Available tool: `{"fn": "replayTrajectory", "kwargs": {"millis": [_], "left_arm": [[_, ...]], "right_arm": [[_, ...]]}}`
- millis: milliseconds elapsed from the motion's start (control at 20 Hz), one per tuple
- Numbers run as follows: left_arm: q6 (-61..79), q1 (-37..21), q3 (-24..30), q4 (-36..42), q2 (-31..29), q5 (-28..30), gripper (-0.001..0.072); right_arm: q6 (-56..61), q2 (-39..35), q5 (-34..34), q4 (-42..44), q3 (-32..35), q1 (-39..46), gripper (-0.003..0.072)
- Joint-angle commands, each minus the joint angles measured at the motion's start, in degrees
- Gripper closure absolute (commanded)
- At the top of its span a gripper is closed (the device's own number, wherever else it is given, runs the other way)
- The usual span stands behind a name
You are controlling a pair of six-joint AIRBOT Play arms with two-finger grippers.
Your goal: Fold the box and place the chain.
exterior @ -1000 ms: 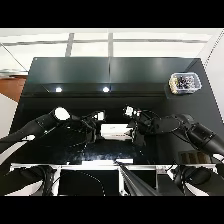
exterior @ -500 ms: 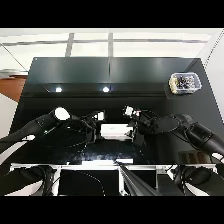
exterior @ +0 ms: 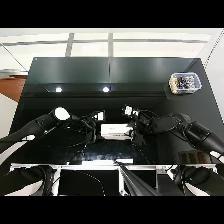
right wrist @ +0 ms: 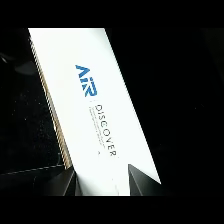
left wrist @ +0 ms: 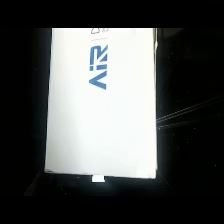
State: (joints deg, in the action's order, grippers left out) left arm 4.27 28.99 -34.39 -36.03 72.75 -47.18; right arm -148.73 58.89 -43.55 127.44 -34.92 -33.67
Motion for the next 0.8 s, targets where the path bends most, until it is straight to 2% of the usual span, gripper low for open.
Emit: {"fn": "replayTrajectory", "kwargs": {"millis": [0,750], "left_arm": [[0.02,-0.02,0.02,0.00,0.02,0.02,0.0635],[0.02,-0.02,0.02,0.00,0.02,0.07,0.0635]], "right_arm": [[0.04,0.07,-0.17,0.04,-0.09,-0.07,0.0390],[0.04,0.13,-2.03,-0.74,-2.84,-0.09,0.0395]]}}
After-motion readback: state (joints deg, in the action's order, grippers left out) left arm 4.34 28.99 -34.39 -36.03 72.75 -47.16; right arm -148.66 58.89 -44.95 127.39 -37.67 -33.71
